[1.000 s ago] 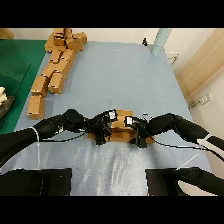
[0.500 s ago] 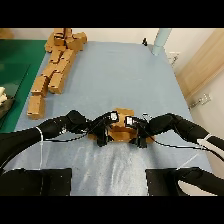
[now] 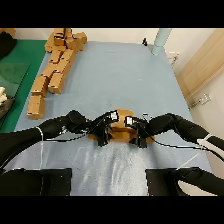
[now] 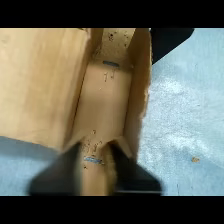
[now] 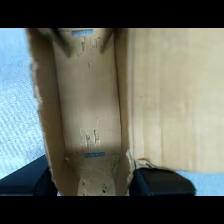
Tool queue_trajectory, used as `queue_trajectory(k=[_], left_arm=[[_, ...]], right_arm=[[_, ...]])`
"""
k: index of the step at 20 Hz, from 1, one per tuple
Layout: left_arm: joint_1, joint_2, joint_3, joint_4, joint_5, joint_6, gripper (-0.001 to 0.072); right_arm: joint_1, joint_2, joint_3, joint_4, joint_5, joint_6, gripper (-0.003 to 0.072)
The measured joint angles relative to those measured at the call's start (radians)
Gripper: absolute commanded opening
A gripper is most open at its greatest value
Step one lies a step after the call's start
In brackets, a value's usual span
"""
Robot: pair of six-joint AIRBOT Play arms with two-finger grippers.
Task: Fold the box.
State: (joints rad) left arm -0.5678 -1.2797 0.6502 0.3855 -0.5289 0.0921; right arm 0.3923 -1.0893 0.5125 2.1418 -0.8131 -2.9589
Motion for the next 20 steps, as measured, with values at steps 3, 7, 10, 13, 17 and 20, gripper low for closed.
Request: queue_trajectory(k=[3,7,10,13,17,20], left_arm=[[0.000,0.032,0.000,0.080,-0.004,-0.081,0.0016],[0.018,0.127,0.000,0.317,-0.038,-0.354,0.0014],[0.079,0.229,-0.008,0.467,-0.105,-0.573,0.0014],[0.202,0.329,-0.034,0.549,-0.148,-0.840,0.0015],[0.340,0.365,-0.056,0.583,-0.208,-1.131,0.0015],[0.368,0.313,-0.064,0.582,-0.243,-1.239,0.0015]], right_arm=[[0.000,0.000,0.000,0.000,0.000,0.000,0.0509],[0.000,0.000,0.000,0.000,0.000,0.000,0.0509],[0.000,0.000,0.000,0.000,0.000,0.000,0.0509],[0.000,0.000,0.000,0.000,0.000,0.000,0.0509],[0.000,0.000,0.000,0.000,0.000,0.000,0.0509],[0.000,0.000,0.000,0.000,0.000,0.000,0.0509]])
